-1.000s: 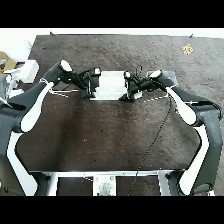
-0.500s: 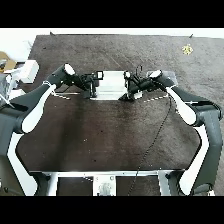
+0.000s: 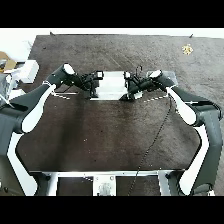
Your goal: Fold the box and place the chain.
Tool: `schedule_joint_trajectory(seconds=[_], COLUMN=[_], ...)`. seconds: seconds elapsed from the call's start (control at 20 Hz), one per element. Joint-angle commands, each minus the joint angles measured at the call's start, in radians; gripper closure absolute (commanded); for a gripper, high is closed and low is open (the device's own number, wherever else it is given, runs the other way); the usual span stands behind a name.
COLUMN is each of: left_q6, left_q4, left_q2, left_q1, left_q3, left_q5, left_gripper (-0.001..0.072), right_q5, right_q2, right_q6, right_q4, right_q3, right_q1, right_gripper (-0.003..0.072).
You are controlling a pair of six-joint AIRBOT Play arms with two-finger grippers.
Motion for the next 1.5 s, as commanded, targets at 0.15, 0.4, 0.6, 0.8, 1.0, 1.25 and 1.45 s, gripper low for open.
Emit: schedule_joint_trajectory(seconds=[0.15,0.4,0.6,0.8,1.0,1.25,1.45], left_q6=[-0.002,-0.014,-0.063,-0.076,-0.098,-0.159,-0.167], left_q4=[-0.059,-0.06,-0.047,-0.034,-0.025,-0.022,-0.015], left_q2=[-0.001,-0.001,-0.001,0.002,0.005,0.005,0.005], left_q1=[0.0,0.0,0.004,0.008,0.008,0.008,0.008], left_q3=[0.0,0.0,0.0,0.003,0.003,0.003,0.003], left_q5=[-0.015,-0.018,-0.018,-0.023,-0.06,-0.058,-0.054], left_gripper=[0.0558,0.0559,0.0558,0.0556,0.0556,0.0271,0.0287], right_q5=[-0.001,-0.001,-0.001,0.0,-0.001,-0.001,-0.001], right_q2=[0.0,0.0,0.0,0.0,0.0,0.0,0.0], right_q6=[0.003,0.003,0.003,0.003,0.003,0.003,0.003], right_q4=[0.0,0.0,0.0,0.0,0.0,0.0,0.0], right_q3=[0.0,0.0,0.0,0.0,0.0,0.0,0.0], right_q1=[0.0,0.0,0.0,0.0,0.0,0.0,0.0], right_gripper=[0.02,0.02,0.02,0.02,0.02,0.02,0.02])
